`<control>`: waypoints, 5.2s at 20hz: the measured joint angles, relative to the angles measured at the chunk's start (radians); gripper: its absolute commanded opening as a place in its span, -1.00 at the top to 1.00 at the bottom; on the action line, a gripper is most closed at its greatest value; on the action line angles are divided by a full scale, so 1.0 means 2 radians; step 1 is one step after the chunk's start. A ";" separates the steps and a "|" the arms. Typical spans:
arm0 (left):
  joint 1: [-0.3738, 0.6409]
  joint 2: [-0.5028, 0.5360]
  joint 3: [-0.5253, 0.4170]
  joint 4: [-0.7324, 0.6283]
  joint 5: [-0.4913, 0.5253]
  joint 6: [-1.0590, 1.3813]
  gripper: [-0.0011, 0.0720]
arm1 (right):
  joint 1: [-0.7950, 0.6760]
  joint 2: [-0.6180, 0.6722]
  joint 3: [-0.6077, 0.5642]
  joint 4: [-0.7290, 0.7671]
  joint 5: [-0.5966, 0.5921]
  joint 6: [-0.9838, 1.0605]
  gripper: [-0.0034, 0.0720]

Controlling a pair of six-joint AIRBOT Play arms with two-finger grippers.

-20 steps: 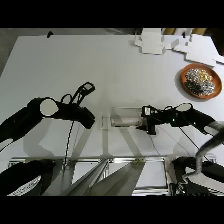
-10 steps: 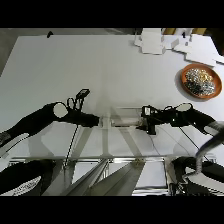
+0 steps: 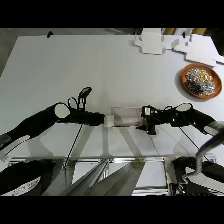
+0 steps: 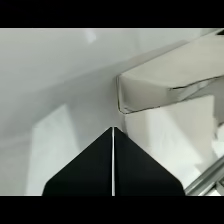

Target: Fold the box and place the chain.

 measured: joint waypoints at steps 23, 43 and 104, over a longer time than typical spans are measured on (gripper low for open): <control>-0.062 -0.018 0.046 0.011 0.023 -0.026 0.17 | 0.000 0.000 0.000 0.000 0.000 0.000 -0.18; -0.130 -0.103 0.205 0.275 -0.140 -0.355 0.17 | 0.000 0.000 0.000 0.000 0.000 0.000 -0.18; -0.147 -0.212 0.307 0.343 -0.239 -0.436 0.06 | 0.000 0.000 0.000 0.000 0.000 -0.001 -0.18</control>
